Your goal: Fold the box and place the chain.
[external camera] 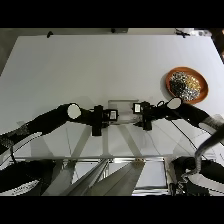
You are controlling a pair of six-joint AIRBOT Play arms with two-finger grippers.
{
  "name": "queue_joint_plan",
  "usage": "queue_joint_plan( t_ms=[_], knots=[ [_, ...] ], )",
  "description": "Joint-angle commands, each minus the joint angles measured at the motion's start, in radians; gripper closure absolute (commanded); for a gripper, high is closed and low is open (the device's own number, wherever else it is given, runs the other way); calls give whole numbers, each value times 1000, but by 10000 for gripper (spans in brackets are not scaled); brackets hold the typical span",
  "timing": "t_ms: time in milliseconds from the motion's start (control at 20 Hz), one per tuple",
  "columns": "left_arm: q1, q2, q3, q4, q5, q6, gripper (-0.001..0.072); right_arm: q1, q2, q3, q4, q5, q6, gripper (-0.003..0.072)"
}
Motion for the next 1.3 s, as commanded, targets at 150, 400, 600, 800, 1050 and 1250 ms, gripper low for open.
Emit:
queue_joint_plan(
  t_ms=[150,400,600,800,1050,1250],
  knots=[
    [81,66,0,77,-94,-145,563,0,1,0,2,-3,0,133],
    [108,75,0,98,-62,-148,484,0,1,0,2,-3,0,133],
    [108,74,0,103,-47,-189,429,0,1,0,2,-3,0,133],
    [95,58,0,89,28,-187,433,0,1,0,2,-3,0,133],
    [50,32,0,59,24,-141,436,0,1,0,2,-3,0,133],
    [45,29,0,56,52,-136,436,0,1,0,2,-3,0,133]
  ],
)
